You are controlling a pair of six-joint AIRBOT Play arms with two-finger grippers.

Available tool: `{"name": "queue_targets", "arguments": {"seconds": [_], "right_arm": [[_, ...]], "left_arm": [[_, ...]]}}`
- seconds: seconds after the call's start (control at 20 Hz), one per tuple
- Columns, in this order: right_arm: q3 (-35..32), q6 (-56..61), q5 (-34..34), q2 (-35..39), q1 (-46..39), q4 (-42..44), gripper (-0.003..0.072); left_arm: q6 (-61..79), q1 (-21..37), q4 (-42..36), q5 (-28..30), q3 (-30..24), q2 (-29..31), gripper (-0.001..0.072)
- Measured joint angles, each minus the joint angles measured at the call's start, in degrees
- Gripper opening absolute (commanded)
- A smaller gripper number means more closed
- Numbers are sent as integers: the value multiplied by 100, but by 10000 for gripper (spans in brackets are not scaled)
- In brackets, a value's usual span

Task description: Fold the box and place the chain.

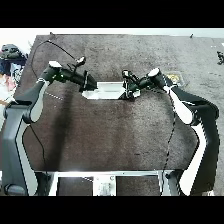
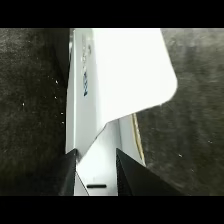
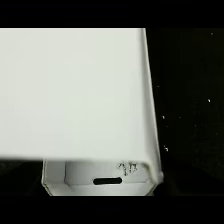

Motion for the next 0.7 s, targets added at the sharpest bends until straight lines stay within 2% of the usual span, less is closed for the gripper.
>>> {"name": "queue_targets", "arguments": {"seconds": [0.3, 0.4, 0.45, 0.55, 0.7], "right_arm": [[0, 4, 0, 0, 0, 2, 421], [0, 4, 0, 0, 0, 0, 422], [0, 4, 0, 0, 0, 2, 422], [0, 4, 0, 0, 0, 2, 422], [0, 4, 0, 0, 0, 0, 422]], "left_arm": [[-267, 337, -717, -693, 42, 26, 252], [-319, 345, -898, -813, 44, 28, 37], [-326, 317, -946, -846, 44, 28, 12], [-385, 236, -1036, -846, 44, 28, 12], [-579, 92, -1082, -533, 44, 28, 12]]}}
